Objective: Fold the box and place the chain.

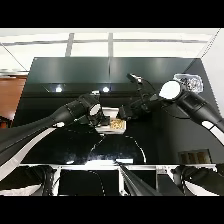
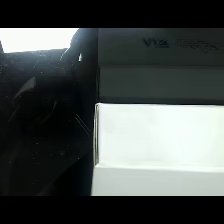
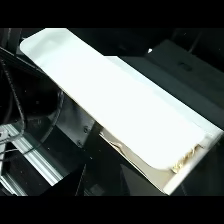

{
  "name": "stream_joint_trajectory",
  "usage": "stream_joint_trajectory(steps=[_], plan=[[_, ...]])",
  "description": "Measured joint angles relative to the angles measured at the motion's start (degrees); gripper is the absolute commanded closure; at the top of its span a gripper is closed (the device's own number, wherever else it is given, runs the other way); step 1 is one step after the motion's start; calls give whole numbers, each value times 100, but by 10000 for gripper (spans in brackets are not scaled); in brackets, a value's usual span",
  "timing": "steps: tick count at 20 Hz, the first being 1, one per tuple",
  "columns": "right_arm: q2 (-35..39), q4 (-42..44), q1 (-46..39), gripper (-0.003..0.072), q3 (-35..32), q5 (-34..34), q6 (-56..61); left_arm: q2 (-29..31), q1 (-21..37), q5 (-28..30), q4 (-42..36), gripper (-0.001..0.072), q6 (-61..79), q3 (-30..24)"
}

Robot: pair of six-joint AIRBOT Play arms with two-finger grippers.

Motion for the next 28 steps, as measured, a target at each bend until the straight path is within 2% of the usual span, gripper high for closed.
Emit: stream_joint_trajectory(steps=[4, 9, 13, 18, 19, 20, 22, 23, 28], plan=[[509, -337, -787, 426, 0, 492, 0, 0, 0, 0, -2, 681, 0, 0], [1333, -1462, -1899, 426, 0, 837, 0, 0, 0, 0, -17, 681, -2, -7], [1550, -2039, -2374, 426, -42, 723, 37, 0, 0, 2, -20, 681, -4, -11], [1604, -2214, -2531, 426, -79, 481, 61, 0, 0, 4, -20, 677, 2, -11], [1613, -2227, -2542, 426, -83, 448, 70, 0, 0, 4, -22, 633, 0, -11], [1613, -2238, -2546, 426, -83, 439, 72, 0, 0, 4, -22, 534, 2, -11], [1617, -2258, -2557, 426, -83, 393, 70, 15, -2, -17, -39, 218, -9, -11], [1617, -2264, -2559, 426, -85, 382, 70, 31, -7, -4, -46, 154, -15, -9], [1617, -2271, -2564, 426, -85, 341, 76, 367, -7, 13, -31, 152, -22, -7]])
